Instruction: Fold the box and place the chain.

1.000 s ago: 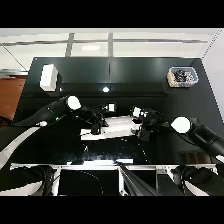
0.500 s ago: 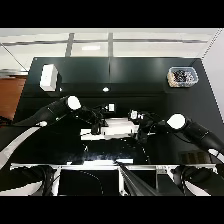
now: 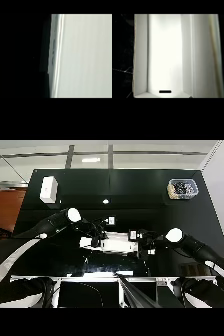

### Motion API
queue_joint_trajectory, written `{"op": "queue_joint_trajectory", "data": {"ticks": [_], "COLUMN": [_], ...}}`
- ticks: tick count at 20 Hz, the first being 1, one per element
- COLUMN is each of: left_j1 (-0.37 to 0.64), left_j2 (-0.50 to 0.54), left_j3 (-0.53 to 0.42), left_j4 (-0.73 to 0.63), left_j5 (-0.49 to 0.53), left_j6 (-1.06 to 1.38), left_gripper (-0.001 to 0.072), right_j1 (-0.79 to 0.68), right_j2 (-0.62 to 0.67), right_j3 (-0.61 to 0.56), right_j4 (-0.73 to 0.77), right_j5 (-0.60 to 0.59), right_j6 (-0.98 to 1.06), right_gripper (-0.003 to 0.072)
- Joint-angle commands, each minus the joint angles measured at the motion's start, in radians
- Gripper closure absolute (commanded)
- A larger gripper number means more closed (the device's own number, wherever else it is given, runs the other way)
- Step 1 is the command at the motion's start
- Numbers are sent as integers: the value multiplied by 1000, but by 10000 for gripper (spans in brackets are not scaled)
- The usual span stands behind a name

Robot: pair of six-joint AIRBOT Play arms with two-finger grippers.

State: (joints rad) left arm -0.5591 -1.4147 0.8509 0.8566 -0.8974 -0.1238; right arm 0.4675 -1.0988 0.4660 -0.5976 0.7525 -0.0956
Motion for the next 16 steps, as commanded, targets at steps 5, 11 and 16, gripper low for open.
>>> {"op": "queue_joint_trajectory", "data": {"ticks": [5,11,16], "left_j1": [0,0,0], "left_j2": [1,1,1], "left_j3": [1,1,1], "left_j4": [-2,-2,-2], "left_j5": [4,3,3], "left_j6": [-3,-3,-3], "left_gripper": [678,678,678], "right_j1": [0,0,0], "right_j2": [-63,-74,-74], "right_j3": [-11,-11,-11], "right_j4": [111,106,75], "right_j5": [-29,-44,-58], "right_j6": [-163,-154,-117], "right_gripper": [-28,-21,-21]}}
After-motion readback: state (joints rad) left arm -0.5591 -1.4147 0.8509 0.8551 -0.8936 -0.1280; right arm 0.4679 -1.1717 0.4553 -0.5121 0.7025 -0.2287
